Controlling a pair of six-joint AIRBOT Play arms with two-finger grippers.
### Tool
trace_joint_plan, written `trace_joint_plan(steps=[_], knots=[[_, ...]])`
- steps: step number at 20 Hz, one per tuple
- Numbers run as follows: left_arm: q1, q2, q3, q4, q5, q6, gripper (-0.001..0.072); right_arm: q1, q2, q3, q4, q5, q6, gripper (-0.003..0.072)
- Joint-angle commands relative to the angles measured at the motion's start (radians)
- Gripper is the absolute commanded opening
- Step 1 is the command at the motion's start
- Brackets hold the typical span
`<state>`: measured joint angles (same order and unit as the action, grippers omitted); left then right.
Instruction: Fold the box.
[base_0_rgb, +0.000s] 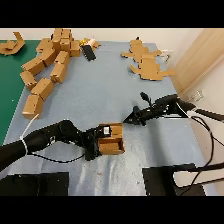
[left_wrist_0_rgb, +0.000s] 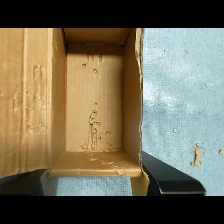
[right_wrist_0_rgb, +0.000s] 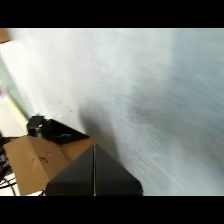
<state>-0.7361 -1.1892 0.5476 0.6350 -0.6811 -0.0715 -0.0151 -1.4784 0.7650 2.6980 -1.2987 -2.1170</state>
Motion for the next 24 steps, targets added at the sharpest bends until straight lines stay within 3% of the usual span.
trace_joint_plan(steps=[1,6,11,24], knots=[[0.001,0.0,0.0,0.0,0.0,0.0,0.0523,0.054,-0.14,0.05,0.143,-0.109,-0.177,0.0003],[0.001,0.0,0.0,0.0,0.0,0.0,0.0523,0.137,-0.109,0.05,0.137,-0.145,-0.243,0.0003],[0.001,0.0,0.0,0.0,0.0,0.0,0.0523,0.29,0.029,0.045,0.034,-0.142,-0.337,0.0003],[0.001,0.0,0.0,0.0,0.0,0.0,0.0523,0.633,0.597,-0.205,-0.395,0.52,-0.36,0.0031]])
